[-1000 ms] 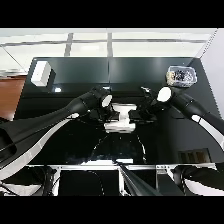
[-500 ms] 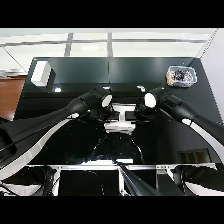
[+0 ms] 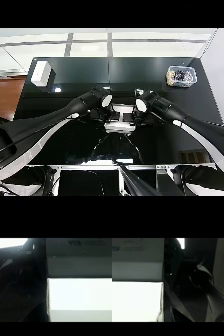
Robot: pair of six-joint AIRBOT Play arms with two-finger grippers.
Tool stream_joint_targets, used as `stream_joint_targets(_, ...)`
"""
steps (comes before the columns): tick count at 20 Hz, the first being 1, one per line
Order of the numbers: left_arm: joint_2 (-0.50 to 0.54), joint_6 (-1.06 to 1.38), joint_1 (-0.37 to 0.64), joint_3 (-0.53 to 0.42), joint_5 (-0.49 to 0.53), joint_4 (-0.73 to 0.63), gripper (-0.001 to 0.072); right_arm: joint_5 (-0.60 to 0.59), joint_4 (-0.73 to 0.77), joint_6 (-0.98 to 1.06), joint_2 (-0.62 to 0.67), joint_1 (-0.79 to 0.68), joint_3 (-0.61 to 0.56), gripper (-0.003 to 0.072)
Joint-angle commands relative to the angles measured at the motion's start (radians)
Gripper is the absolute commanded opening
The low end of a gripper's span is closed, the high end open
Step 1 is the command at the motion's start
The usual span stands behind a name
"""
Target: Fold the box and place the chain.
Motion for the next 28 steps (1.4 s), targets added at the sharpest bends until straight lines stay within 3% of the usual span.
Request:
stream_joint_targets(1,0.0,0.0,0.0,0.0,-0.001,0.0,0.0024,-0.004,-0.008,0.025,-0.007,0.008,0.001,0.0185)
stream_joint_targets(11,0.0,0.0,0.0,0.0,-0.001,0.0,0.0024,-0.037,0.02,0.027,-0.034,0.007,0.001,0.0185)
stream_joint_targets(12,0.0,0.0,0.0,0.0,-0.001,0.0,0.0024,-0.039,0.026,0.027,-0.034,0.007,0.001,0.0155)
stream_joint_targets(13,0.0,0.0,0.0,0.0,-0.001,0.0,0.0024,-0.041,0.025,0.026,-0.034,0.007,0.001,0.0015)
stream_joint_targets(18,0.0,0.0,0.0,0.0,-0.001,0.0,0.0024,-0.037,0.02,0.025,-0.034,0.005,0.001,0.0018)
stream_joint_targets(20,0.0,0.0,0.0,0.0,-0.001,0.0,0.0024,-0.037,0.023,0.025,-0.034,0.001,0.002,0.0168)
stream_joint_targets(21,0.0,0.0,0.0,0.0,-0.001,0.0,0.0024,-0.037,0.025,0.024,-0.034,0.0,0.002,0.0165)
stream_joint_targets(22,0.0,0.0,0.0,0.0,-0.001,0.0,0.0024,-0.037,0.026,0.021,-0.034,0.0,0.002,0.0034)
stream_joint_targets(25,0.0,0.0,0.0,0.0,-0.001,0.001,0.0024,-0.035,0.026,0.016,-0.034,0.0,0.002,0.0016)
stream_joint_targets(26,0.0,0.0,0.0,0.0,-0.001,0.001,0.0024,-0.03,0.025,0.016,-0.033,0.0,0.002,0.002)
stream_joint_targets(28,0.0,0.0,0.0,0.0,-0.001,0.001,0.0024,-0.018,0.021,-0.013,-0.026,0.0,0.002,0.0295)
